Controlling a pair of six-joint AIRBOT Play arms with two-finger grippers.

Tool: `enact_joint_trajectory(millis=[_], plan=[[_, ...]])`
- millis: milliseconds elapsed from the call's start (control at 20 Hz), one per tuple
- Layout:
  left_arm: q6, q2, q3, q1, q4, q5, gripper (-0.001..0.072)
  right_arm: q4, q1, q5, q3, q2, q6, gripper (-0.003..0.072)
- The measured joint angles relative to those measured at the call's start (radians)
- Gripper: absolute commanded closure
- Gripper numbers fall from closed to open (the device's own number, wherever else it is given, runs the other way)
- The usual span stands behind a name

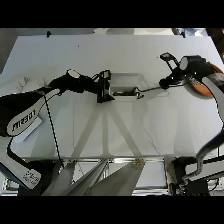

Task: Fold the box and place the chain.

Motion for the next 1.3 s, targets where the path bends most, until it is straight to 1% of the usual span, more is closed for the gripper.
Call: enact_joint_trajectory(millis=[50, 150, 200, 250, 350, 400, 650, 750, 800, 850, 900, 1000, 1100, 1300], plan=[[0.000, 0.000, 0.000, 0.000, 0.000, 0.000, 0.0429, 0.001, 0.000, -0.005, 0.000, -0.008, 0.008, 0.0211], [0.000, 0.000, 0.000, 0.000, 0.000, 0.000, 0.0429, 0.002, 0.000, -0.008, 0.001, -0.023, 0.022, 0.0243], [0.000, 0.000, 0.000, 0.000, 0.000, 0.000, 0.0429, 0.004, -0.001, -0.006, 0.002, -0.030, 0.030, 0.0324], [0.000, 0.000, 0.000, 0.000, 0.000, 0.000, 0.0429, 0.008, -0.001, 0.000, 0.002, -0.037, 0.035, 0.0439], [0.000, 0.000, 0.000, 0.000, 0.000, 0.000, 0.0429, 0.014, 0.000, 0.008, 0.002, -0.046, 0.043, 0.0631], [0.000, 0.000, 0.000, 0.000, 0.000, 0.000, 0.0429, 0.014, 0.000, -0.003, 0.002, -0.049, 0.047, 0.0674], [0.000, 0.000, 0.000, 0.000, 0.000, 0.000, 0.0429, 0.006, 0.000, 0.000, 0.000, -0.047, 0.051, 0.0675], [0.000, 0.000, 0.000, 0.000, 0.000, 0.000, 0.0429, -0.001, 0.006, 0.001, -0.002, -0.026, 0.051, 0.0675], [0.000, 0.000, 0.000, 0.000, 0.000, 0.000, 0.0429, -0.016, 0.012, 0.031, -0.003, -0.008, 0.050, 0.0675], [0.000, 0.000, 0.000, 0.000, 0.000, 0.000, 0.0429, -0.016, 0.021, 0.034, -0.002, 0.018, 0.043, 0.0674], [0.000, 0.000, 0.000, 0.000, 0.000, 0.000, 0.0429, -0.003, 0.036, 0.021, 0.000, 0.045, 0.033, 0.0674], [0.000, 0.000, 0.000, 0.000, 0.000, 0.000, 0.0429, 0.016, 0.077, 0.054, -0.002, 0.097, 0.008, 0.0675], [0.000, 0.000, 0.000, 0.000, 0.000, 0.000, 0.0429, 0.017, 0.128, 0.049, 0.000, 0.154, -0.006, 0.0675], [0.000, 0.000, 0.000, 0.000, 0.000, 0.000, 0.0429, 0.061, 0.261, 0.064, 0.006, 0.233, -0.021, 0.0677]])
